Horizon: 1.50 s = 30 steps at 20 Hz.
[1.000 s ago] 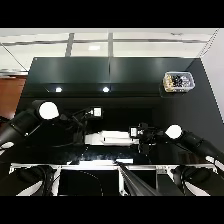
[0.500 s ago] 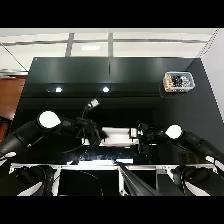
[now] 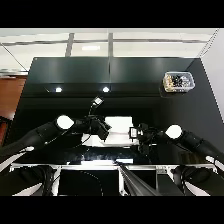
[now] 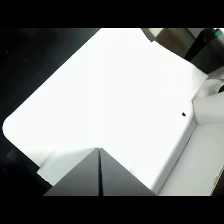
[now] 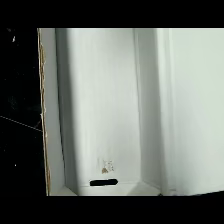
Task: Fold the box and place the chain.
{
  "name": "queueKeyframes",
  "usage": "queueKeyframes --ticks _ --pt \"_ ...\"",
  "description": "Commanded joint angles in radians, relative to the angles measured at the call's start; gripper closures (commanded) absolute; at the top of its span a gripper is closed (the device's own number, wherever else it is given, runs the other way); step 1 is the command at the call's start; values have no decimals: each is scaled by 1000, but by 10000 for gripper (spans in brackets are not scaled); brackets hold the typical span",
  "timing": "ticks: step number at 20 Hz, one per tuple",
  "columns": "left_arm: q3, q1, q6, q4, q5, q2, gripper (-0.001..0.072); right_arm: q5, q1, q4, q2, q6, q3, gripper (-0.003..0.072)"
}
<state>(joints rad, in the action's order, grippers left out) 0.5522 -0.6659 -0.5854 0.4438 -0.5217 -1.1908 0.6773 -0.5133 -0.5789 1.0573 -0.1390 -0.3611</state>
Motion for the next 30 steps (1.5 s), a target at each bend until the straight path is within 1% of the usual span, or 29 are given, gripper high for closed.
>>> queueKeyframes --ticks 1,3,4,5,7,8,9,10,11,12,14,16,18,19,21,23,24,27,28,29,30 --pt "6 4 18 33 -11 -26 676 -1 0 0 0 0 0 260" --pt "28 33 13 147 -38 19 676 -1 0 0 0 0 0 259" --pt "36 54 13 197 -72 56 676 -1 0 0 0 0 0 259" --pt "41 86 3 241 -143 106 676 -1 0 0 0 0 0 259" --pt "42 160 -4 356 -366 214 676 -1 0 0 0 0 0 260" --pt "41 193 -30 446 -465 266 676 -1 0 0 0 0 0 260" --pt "40 215 -72 533 -525 308 639 -1 0 0 0 0 0 259" --pt "34 227 -80 605 -559 342 358 -1 0 0 0 0 0 259" --pt "22 225 -80 659 -564 368 -11 -1 0 0 0 0 0 260" --pt "4 217 -41 674 -547 379 0 -1 0 0 0 0 0 260" --pt "-35 187 140 666 -510 372 0 -1 0 1 0 0 0 259" --pt "-82 149 247 599 -394 352 1 -1 0 1 0 0 0 260" --pt "-112 103 254 499 -264 319 3 -1 0 2 0 0 0 260" --pt "-115 78 262 480 -229 299 9 -1 0 2 0 0 0 259" --pt "-114 31 261 474 -196 255 10 -1 0 2 0 0 0 259" --pt "-114 6 261 433 -192 214 10 -1 0 2 0 0 0 260" --pt "-114 4 261 425 -189 198 29 -1 0 2 0 0 0 260" --pt "-114 5 262 409 -132 181 30 -1 0 2 0 0 0 260" --pt "-114 5 262 396 -112 181 61 -1 0 2 0 0 0 259" --pt "-114 5 268 380 -108 180 140 -1 0 2 0 0 0 259" --pt "-114 4 268 379 -110 180 165 -1 0 2 0 0 0 260"
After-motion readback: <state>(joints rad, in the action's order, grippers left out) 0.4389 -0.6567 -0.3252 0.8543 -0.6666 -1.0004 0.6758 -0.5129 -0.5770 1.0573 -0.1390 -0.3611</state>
